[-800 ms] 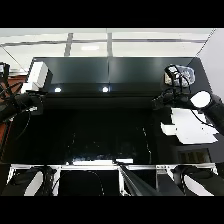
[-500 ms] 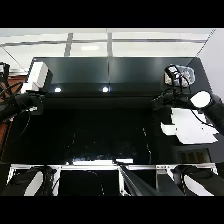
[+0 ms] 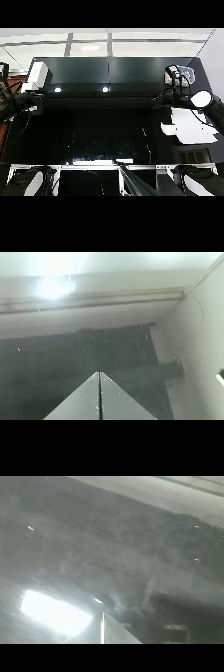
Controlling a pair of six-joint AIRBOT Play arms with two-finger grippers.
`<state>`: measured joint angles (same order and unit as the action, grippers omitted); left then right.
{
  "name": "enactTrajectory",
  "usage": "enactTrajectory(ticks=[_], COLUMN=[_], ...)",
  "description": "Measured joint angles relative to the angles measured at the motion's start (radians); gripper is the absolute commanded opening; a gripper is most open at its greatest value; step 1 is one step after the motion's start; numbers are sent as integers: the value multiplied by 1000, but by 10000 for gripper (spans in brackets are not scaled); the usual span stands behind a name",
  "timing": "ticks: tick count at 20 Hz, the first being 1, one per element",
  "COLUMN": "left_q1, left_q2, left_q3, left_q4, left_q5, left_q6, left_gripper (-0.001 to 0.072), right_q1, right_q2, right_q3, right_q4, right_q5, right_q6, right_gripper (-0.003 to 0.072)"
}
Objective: Fold the box and place the chain.
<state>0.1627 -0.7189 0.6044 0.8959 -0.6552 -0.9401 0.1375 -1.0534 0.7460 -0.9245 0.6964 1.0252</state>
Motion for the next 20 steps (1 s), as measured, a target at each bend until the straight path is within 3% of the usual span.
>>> enactTrajectory(ticks=[1, 2, 3, 4, 8, 12, 16, 20], left_q1=[0, 0, -1, -1, 0, 0, 0, -4], left_q2=[-4, -11, -23, -39, -96, -115, -121, -123], left_q3=[0, 0, 0, 0, 0, 0, 0, 0], left_q4=[-8, -18, -30, -42, -60, -60, -60, -63], left_q5=[21, 38, 48, 55, 42, 18, 16, 17], left_q6=[-2, -5, -6, -9, -25, -30, -28, -29], left_gripper=[32, 194, 582, 710, 709, 709, 709, 709], right_q1=[1, 1, 0, -6, -169, -594, -1055, -1293], right_q2=[-4, -10, -19, -27, -51, -89, -181, -363], right_q3=[0, 0, 0, 2, 64, 181, 288, 411], right_q4=[32, 55, 70, 80, -53, -280, -261, -179], right_q5=[-16, -38, -64, -87, -85, 56, 227, 452], right_q6=[0, 0, 0, 4, 158, 299, 240, 34], right_gripper=[639, 705, 704, 702, 701, 701, 701, 700])
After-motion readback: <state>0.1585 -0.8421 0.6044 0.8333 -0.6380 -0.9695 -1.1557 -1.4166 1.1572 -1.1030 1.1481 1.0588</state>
